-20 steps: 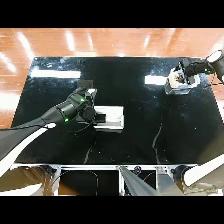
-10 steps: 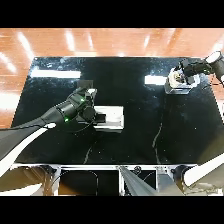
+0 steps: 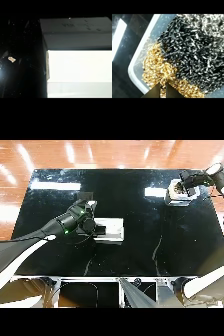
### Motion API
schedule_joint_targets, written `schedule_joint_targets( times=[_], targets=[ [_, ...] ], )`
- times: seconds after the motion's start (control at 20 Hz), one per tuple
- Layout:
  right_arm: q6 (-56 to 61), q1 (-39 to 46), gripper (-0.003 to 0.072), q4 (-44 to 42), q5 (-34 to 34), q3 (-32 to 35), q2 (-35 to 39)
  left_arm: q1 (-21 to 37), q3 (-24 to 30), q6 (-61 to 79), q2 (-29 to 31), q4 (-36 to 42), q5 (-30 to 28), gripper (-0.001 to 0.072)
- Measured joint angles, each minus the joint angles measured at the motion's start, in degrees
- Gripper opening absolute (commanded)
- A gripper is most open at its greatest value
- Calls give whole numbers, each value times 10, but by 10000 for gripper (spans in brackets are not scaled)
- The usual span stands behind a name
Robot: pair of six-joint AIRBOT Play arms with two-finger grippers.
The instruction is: Fold the box and place the chain.
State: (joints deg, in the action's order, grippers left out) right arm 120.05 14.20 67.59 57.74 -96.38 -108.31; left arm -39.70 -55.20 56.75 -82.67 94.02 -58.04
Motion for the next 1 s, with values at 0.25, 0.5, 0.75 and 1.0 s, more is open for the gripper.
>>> schedule_joint_targets(
  times=[0.25, 0.5, 0.75, 1.0],
  targets=[
    [-47, 0, 22, 0, 1, 0, 40, 0, 0, 0, 0, 0, 0, 23],
    [-142, 1, 23, 1, -11, 0, 135, 0, 0, 0, 0, 7, 0, 23],
    [-214, -2, 22, 0, -50, -13, 269, 0, 0, -1, 0, 11, 1, 23],
    [-271, -25, 24, -1, -60, -94, 369, 0, 0, 0, 0, 13, 1, 23]
  ],
)
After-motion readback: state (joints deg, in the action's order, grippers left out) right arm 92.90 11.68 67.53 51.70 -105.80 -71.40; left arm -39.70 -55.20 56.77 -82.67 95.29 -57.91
